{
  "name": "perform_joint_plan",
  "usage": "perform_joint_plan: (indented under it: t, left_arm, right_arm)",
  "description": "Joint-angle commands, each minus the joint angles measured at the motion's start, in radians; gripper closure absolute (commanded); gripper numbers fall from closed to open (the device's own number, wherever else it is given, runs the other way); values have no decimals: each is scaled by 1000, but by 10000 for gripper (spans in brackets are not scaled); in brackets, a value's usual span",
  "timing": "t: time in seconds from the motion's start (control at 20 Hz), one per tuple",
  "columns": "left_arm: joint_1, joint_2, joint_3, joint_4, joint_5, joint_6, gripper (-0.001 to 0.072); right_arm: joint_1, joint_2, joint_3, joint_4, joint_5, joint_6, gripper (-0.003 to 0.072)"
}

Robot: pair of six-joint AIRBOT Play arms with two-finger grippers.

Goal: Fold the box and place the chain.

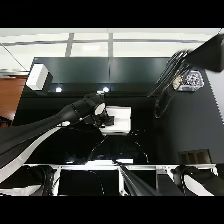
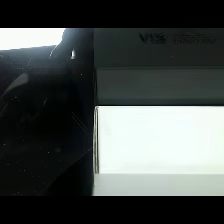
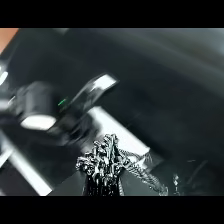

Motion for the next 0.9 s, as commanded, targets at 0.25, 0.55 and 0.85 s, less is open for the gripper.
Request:
perform_joint_plan:
  t: [0.25,0.55,0.85]
  left_arm:
    - [1,-1,0,0,0,0,682]
    - [1,-1,0,0,0,0,682]
    - [1,-1,0,0,0,0,682]
  right_arm:
    - [183,0,-98,34,-65,-5,674]
    - [251,-11,-295,38,-215,-5,674]
    - [272,-16,-371,31,-270,-6,674]
